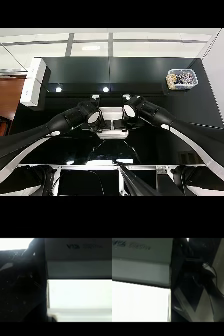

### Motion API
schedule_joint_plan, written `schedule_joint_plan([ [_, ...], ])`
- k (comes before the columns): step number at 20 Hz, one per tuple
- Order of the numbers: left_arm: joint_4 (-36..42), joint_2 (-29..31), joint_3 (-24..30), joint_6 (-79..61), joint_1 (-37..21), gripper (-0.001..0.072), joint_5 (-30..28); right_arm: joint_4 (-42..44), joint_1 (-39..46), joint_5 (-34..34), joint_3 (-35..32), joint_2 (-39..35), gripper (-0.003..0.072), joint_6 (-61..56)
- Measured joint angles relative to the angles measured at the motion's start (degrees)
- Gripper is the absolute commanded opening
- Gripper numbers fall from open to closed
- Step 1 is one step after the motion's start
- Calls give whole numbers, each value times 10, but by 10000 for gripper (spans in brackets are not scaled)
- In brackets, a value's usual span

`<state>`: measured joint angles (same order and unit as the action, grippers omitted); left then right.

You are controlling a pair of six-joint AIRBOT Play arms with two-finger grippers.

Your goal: Fold the box and place the chain.

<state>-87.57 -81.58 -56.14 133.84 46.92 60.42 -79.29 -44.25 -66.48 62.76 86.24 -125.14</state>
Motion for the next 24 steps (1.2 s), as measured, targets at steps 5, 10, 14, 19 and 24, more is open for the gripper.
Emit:
schedule_joint_plan([
  [5,2,0,0,4,0,30,2,-2,0,1,0,-1,16,6],
  [10,-1,0,0,-2,0,30,0,-2,1,2,0,-1,428,20],
  [14,0,0,0,0,0,29,0,-7,7,-6,0,-18,427,21],
  [19,0,0,0,0,0,29,0,-50,34,-22,0,-116,426,52],
  [24,0,0,0,1,0,29,-2,-215,120,-45,0,-237,427,63],
])
